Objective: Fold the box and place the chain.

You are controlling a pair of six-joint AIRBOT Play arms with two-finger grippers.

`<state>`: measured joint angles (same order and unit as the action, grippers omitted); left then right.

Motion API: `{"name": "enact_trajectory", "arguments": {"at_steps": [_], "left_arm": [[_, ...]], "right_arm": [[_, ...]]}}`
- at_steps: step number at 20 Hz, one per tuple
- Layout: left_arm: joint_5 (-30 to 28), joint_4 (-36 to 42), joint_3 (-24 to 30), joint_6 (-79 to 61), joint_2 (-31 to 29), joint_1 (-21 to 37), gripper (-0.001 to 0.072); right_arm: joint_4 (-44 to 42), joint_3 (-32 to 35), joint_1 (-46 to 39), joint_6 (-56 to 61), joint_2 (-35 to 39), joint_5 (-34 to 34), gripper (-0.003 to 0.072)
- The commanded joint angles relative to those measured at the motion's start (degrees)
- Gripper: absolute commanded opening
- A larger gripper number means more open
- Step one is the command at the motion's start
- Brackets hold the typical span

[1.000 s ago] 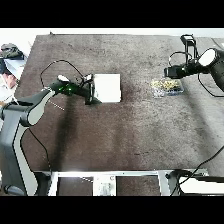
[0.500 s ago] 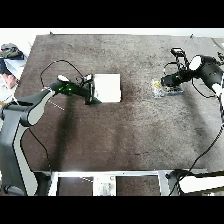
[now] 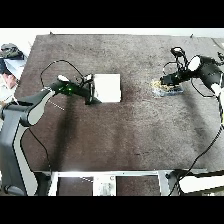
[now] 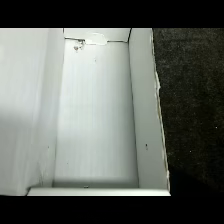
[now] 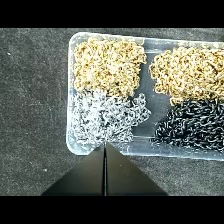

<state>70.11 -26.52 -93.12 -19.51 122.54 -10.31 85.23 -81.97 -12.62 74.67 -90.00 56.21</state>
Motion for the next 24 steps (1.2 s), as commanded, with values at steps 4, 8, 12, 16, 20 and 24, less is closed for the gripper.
{"name": "enact_trajectory", "arguments": {"at_steps": [4, 8, 12, 16, 20, 24], "left_arm": [[0.0, 0.0, 0.0, 0.0, 0.0, 0.0, 0.0529], [0.0, 0.0, 0.0, 0.0, 0.0, 0.1, 0.0529], [0.0, 0.0, 0.0, 0.0, 0.0, 0.1, 0.0529], [0.0, 0.0, 0.0, 0.0, 0.0, 0.1, 0.0529], [0.0, 0.0, 0.0, 0.0, 0.0, 0.1, 0.0529], [0.0, 0.0, 0.0, 0.0, 0.0, 0.1, 0.0529]], "right_arm": [[-4.0, 0.0, 0.0, -0.1, -2.8, -0.1, 0.0090], [-4.1, 0.0, 0.0, 0.1, -7.0, -0.3, 0.0090], [-4.1, 0.0, 0.0, 0.1, -8.3, -0.9, 0.0110], [-4.1, 0.0, 0.0, 0.1, -8.3, -2.2, 0.0124], [-4.0, 0.0, 0.0, 0.1, -8.3, -3.2, 0.0128], [-4.0, 0.0, -0.2, 0.1, -8.3, -3.3, 0.0175]]}}
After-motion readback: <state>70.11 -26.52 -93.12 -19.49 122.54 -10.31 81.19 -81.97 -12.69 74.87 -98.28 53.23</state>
